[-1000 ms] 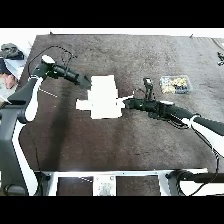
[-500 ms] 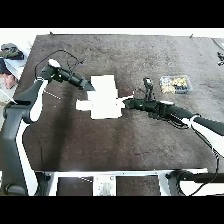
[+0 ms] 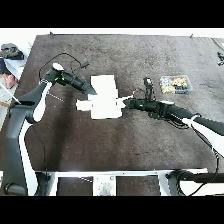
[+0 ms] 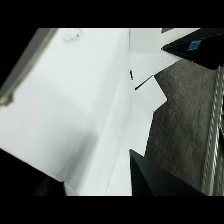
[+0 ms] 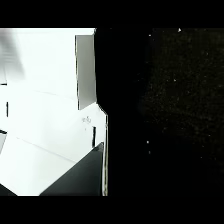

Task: Fold the box and place the chain.

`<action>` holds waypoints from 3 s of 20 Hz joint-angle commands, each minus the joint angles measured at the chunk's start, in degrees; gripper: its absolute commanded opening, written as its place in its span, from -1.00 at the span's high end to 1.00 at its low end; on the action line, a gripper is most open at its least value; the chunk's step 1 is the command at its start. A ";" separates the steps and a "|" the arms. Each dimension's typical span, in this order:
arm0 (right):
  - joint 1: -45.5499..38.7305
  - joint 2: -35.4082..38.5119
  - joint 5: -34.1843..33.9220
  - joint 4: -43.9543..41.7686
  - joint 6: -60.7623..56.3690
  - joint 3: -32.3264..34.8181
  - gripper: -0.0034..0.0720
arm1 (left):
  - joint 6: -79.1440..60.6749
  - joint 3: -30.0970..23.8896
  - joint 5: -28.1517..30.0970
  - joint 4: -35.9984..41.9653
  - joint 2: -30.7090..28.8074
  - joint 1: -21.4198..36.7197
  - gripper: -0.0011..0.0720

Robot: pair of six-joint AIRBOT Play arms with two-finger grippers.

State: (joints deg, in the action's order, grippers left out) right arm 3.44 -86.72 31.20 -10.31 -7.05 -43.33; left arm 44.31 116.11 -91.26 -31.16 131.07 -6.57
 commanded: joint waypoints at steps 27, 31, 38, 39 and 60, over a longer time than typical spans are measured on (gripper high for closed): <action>-15.96 11.93 5.03 17.90 -4.74 0.13 0.00 | -48.06 -0.07 10.51 1.95 -2.49 -2.25 0.95; -15.98 11.93 5.03 18.27 -4.74 0.13 0.00 | -49.53 -0.17 12.87 -0.63 -2.78 -2.86 0.95; -15.96 11.93 5.05 19.39 -4.74 0.13 0.00 | -53.83 -3.91 16.79 -0.37 -2.73 -3.04 0.95; -15.96 11.93 5.07 19.39 -4.74 0.13 0.00 | -54.55 -4.24 16.96 -0.28 -2.73 -3.04 0.95; 1.09 5.57 6.97 32.89 27.82 -6.36 -0.65 | -53.77 -4.22 16.94 0.11 -2.62 -3.02 0.93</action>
State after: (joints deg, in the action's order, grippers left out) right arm 0.14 -78.00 39.88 14.31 16.25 -46.30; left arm -9.45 111.87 -74.43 -31.27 128.44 -9.56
